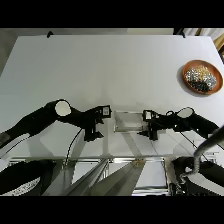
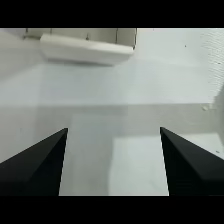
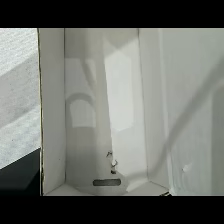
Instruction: Fold the box and place the chain.
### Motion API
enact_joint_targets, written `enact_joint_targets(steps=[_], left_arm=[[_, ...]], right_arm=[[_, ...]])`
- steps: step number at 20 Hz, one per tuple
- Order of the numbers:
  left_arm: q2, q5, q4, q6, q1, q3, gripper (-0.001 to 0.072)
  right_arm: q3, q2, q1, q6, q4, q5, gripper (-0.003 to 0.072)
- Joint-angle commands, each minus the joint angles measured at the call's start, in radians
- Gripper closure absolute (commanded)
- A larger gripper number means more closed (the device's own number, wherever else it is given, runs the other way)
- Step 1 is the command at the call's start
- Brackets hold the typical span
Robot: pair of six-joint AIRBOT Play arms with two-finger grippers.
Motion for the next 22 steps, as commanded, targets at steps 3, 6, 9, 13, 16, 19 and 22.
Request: enact_joint_targets(steps=[3,6,9,13,16,19,22], left_arm=[[-0.116,0.174,-0.237,0.410,-0.019,-0.026,0.0041],[-0.123,0.209,-0.305,0.502,-0.023,-0.026,0.0009],[-0.134,0.218,-0.364,0.547,-0.026,-0.026,0.0009],[-0.167,0.228,-0.426,0.577,-0.070,-0.024,0.0009],[-0.184,0.240,-0.492,0.615,-0.100,-0.024,0.0009],[-0.184,0.245,-0.495,0.614,-0.104,-0.024,0.0009],[-0.184,0.245,-0.510,0.613,-0.104,-0.024,0.0009]], right_arm=[[0.000,0.000,0.000,0.000,0.000,0.000,0.0343],[0.000,0.000,0.000,0.000,0.000,0.000,0.0343],[0.000,0.000,0.000,0.000,0.000,0.000,0.0343],[0.000,0.000,0.000,0.000,0.000,0.000,0.0343],[0.000,0.000,0.000,0.000,0.000,0.000,0.0343],[0.000,0.000,0.000,0.000,0.000,0.000,0.0343],[0.000,0.000,0.000,0.000,0.000,0.000,0.0343]])
